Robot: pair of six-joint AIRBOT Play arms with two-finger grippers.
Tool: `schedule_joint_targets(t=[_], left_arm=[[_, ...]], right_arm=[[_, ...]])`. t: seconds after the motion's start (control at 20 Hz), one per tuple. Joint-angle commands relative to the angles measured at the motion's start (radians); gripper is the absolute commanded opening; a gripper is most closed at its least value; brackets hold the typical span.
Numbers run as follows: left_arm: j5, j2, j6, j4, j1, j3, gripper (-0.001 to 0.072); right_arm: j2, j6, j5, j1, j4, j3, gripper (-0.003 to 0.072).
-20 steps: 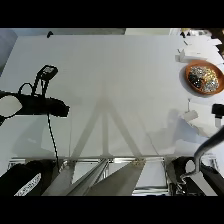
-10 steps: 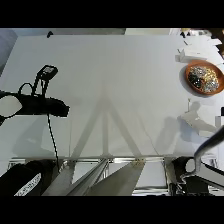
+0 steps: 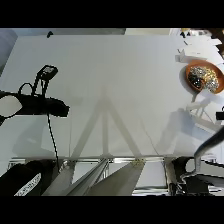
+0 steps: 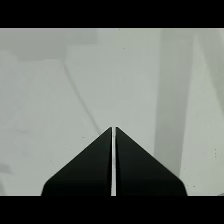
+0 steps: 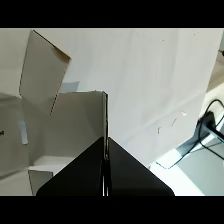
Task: Fold the box and place the chain.
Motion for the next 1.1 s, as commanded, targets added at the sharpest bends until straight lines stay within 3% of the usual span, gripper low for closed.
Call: schedule_joint_targets(t=[0.0, 0.1, 0.2, 0.35, 0.75, 0.9, 1.05], left_arm=[[0.000, 0.001, 0.000, 0.000, 0.001, 0.000, 0.0029], [0.000, 0.001, 0.000, 0.000, 0.001, 0.000, 0.0029], [0.000, 0.001, 0.000, 0.000, 0.001, 0.000, 0.0029], [0.000, 0.001, 0.000, 0.000, 0.001, 0.000, 0.0029], [0.000, 0.001, 0.000, 0.000, 0.001, 0.000, 0.0029], [0.002, 0.001, 0.000, 0.000, 0.001, 0.000, 0.0029], [0.010, 0.001, 0.000, 0.000, 0.001, 0.000, 0.0029]], right_arm=[[0.053, -0.080, 0.007, 0.071, 0.124, 0.000, 0.0017], [0.130, -0.105, -0.025, 0.147, 0.270, 0.000, 0.0017], [0.232, -0.139, -0.096, 0.209, 0.517, -0.025, 0.0017], [0.411, -0.167, -0.212, 0.321, 0.802, -0.143, 0.0017], [0.887, -0.082, -0.383, 0.631, 0.959, -0.535, 0.0017], [1.010, -0.044, -0.402, 0.698, 0.959, -0.594, 0.0017], [1.036, -0.027, -0.368, 0.734, 0.959, -0.616, 0.0017]])
